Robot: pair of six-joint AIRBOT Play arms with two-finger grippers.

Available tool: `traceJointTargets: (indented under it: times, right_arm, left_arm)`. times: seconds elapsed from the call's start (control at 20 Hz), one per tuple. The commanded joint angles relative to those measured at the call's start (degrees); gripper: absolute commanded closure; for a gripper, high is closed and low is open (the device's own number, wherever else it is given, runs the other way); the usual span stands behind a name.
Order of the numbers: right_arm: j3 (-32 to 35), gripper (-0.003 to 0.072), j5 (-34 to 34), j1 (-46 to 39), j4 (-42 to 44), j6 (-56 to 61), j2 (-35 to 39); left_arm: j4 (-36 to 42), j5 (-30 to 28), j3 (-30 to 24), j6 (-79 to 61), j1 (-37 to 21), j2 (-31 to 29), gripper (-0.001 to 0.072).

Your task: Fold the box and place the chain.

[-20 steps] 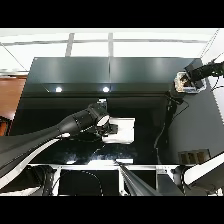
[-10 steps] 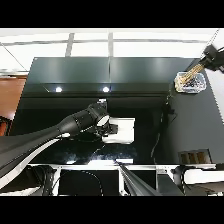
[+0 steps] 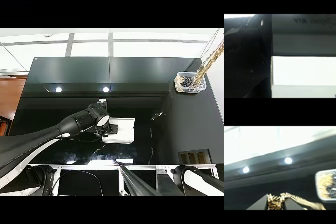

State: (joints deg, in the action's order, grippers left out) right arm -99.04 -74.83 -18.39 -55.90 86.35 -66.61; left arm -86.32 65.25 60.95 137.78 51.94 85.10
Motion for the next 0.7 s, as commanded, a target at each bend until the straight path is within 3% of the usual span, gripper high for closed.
traceJointTargets:
  times: [0.0, 0.3, 0.45, 0.65]
  right_arm:
    - [0.04, 0.0681, -3.78, 3.61, 2.08, -1.88, 6.05]
    - [6.86, 0.0687, -8.66, 15.47, -0.31, -5.25, 13.99]
    - [11.43, 0.0686, -14.47, 19.87, 0.59, -6.12, 14.97]
    - [14.75, 0.0686, -15.76, 25.81, 0.85, -7.13, 15.12]
  left_arm:
    - [0.00, -0.11, 0.04, 0.00, -0.02, -0.02, 0.0683]
    - [0.00, -0.04, 0.04, 0.00, -0.02, -0.02, 0.0683]
    - [0.00, -0.04, 0.04, 0.00, -0.02, -0.02, 0.0683]
    - [0.00, -0.07, 0.04, -0.02, -0.02, -0.02, 0.0683]
